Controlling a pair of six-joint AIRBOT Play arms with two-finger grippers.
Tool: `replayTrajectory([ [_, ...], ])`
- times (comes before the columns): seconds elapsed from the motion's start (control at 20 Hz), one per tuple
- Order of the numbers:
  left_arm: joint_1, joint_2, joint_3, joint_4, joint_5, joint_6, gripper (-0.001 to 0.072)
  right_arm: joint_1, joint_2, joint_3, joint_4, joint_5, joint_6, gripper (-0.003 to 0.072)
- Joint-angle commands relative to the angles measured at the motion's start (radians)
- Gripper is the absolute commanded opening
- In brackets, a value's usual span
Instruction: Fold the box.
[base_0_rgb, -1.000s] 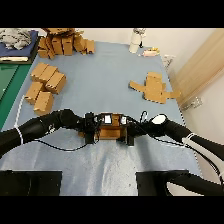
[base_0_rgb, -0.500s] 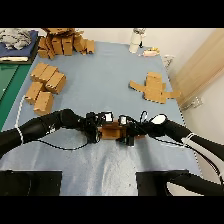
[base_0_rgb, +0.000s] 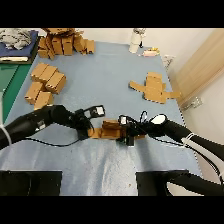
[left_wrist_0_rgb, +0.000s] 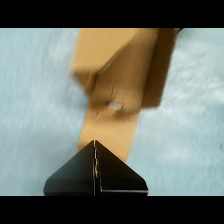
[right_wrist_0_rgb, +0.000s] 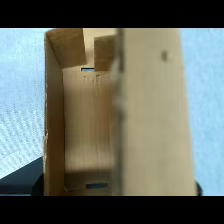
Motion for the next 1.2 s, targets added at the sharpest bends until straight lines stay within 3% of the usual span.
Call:
replayTrajectory([
  [0.0,0.096,0.074,0.000,0.267,-0.174,-0.397,0.0015,0.000,0.000,0.000,0.000,-0.001,0.000,0.0596],
  [0.1,0.161,0.078,-0.003,0.260,-0.230,-0.597,0.0015,0.000,0.000,0.000,0.000,-0.001,0.000,0.0596],
  [0.3,0.262,0.078,-0.026,0.259,-0.233,-0.900,0.0015,0.000,0.000,0.000,0.000,-0.001,0.000,0.0596],
  [0.45,0.306,0.067,-0.042,0.142,-0.203,-0.941,0.0015,0.000,0.000,0.000,0.001,-0.001,0.000,0.0596],
  [0.75,0.243,-0.049,-0.054,-0.163,-0.158,-0.843,0.0015,0.000,0.000,0.000,0.001,-0.001,0.000,0.0596],
  [1.15,0.129,-0.085,-0.054,-0.287,-0.055,-0.819,0.0015,0.000,0.000,0.000,0.001,0.000,0.000,0.0596],
])
